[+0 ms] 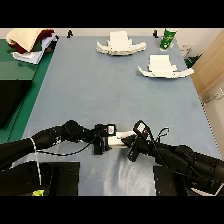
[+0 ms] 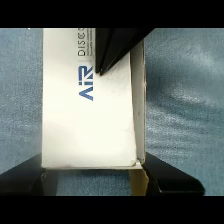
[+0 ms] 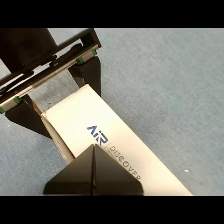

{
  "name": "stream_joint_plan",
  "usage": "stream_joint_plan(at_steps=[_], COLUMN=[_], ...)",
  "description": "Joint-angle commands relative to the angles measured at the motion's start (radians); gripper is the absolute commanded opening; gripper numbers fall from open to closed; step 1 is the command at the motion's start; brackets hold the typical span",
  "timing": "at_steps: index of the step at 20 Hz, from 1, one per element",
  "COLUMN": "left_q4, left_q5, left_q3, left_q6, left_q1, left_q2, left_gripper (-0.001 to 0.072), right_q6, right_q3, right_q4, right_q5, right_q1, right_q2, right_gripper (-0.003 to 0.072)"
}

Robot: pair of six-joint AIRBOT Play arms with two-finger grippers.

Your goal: Fold the box.

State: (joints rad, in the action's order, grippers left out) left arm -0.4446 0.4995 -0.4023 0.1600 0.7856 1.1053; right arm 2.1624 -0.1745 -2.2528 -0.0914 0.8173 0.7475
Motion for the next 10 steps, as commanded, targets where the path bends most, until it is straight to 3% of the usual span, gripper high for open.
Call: stream_joint_plan(at_steps=[1,10], left_q4=[0.0,0.0], left_q5=[0.0,0.0], left_q3=[-0.001,-0.001], left_q6=[0.0,0.0], left_q1=[0.0,0.0], left_q2=[-0.001,-0.001], left_gripper=[0.0514,0.0514], right_q6=[0.0,0.003], right_q3=[-0.002,-0.032], right_q4=[0.005,0.05], right_q5=[0.002,0.07], right_q1=[0.0,-0.002], right_q2=[-0.001,-0.075], right_gripper=[0.0015,0.0015])
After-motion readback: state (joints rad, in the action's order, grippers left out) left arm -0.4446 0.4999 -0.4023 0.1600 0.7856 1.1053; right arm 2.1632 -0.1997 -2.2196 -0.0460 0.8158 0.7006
